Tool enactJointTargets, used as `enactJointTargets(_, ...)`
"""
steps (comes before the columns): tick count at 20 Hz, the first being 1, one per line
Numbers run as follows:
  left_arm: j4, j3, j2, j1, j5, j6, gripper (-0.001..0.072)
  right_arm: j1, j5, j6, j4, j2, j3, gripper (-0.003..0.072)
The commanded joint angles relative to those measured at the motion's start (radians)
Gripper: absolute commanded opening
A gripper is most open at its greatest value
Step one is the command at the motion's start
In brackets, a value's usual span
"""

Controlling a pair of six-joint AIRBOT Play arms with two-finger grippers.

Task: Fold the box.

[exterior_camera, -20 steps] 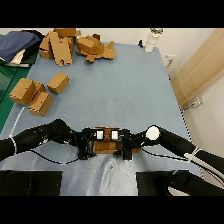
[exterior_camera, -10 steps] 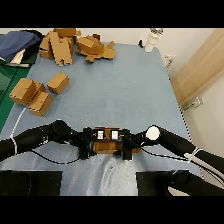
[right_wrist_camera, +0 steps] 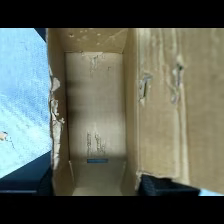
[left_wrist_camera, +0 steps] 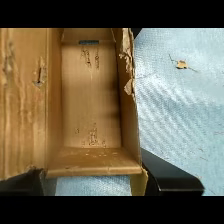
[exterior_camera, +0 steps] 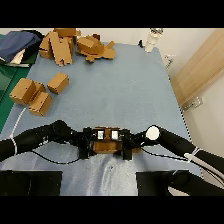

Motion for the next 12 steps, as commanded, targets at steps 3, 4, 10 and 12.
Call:
enactJointTargets(3,0.0,0.001,0.0,0.0,0.009,0.0,0.0344,0.0,-0.002,0.117,-0.01,0.004,0.002,0.0596)
enactJointTargets(4,0.0,0.001,0.0,0.0,0.009,0.0,0.0344,0.0,-0.002,0.14,-0.027,0.014,0.002,0.0597)
enactJointTargets(10,0.0,0.001,0.0,0.0,0.009,0.0,0.0344,-0.001,0.001,0.383,-0.216,0.127,0.002,0.0596)
enactJointTargets(12,0.0,0.001,0.0,0.0,0.009,0.0,0.0344,-0.001,0.006,0.447,-0.253,0.157,0.002,0.0597)
